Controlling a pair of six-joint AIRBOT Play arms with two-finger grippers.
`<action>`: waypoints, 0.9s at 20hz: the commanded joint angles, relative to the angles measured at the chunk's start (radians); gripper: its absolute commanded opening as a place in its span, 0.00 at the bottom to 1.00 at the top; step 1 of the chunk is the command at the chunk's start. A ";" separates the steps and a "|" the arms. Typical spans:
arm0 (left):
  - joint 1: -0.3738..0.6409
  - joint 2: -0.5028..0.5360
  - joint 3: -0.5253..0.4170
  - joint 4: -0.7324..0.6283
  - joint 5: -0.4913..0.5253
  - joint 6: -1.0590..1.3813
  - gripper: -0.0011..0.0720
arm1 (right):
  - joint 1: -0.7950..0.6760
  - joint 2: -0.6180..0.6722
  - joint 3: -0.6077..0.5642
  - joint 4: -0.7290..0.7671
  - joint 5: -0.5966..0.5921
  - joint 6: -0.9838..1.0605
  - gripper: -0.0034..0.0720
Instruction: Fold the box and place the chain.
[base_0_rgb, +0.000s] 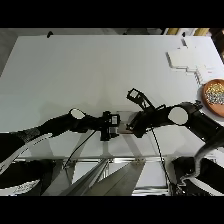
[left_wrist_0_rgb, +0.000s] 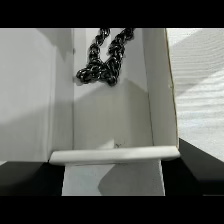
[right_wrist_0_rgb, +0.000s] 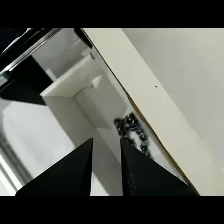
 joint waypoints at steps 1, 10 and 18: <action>0.000 0.001 0.000 0.000 0.000 0.000 0.29 | 0.000 0.041 0.050 -0.040 0.143 0.000 0.31; 0.000 0.001 0.000 0.000 0.000 0.000 0.29 | -0.209 0.274 0.127 -0.362 0.267 0.016 0.24; 0.000 0.001 0.000 0.000 0.000 0.000 0.29 | -0.516 0.182 0.096 -0.351 0.241 -0.454 0.26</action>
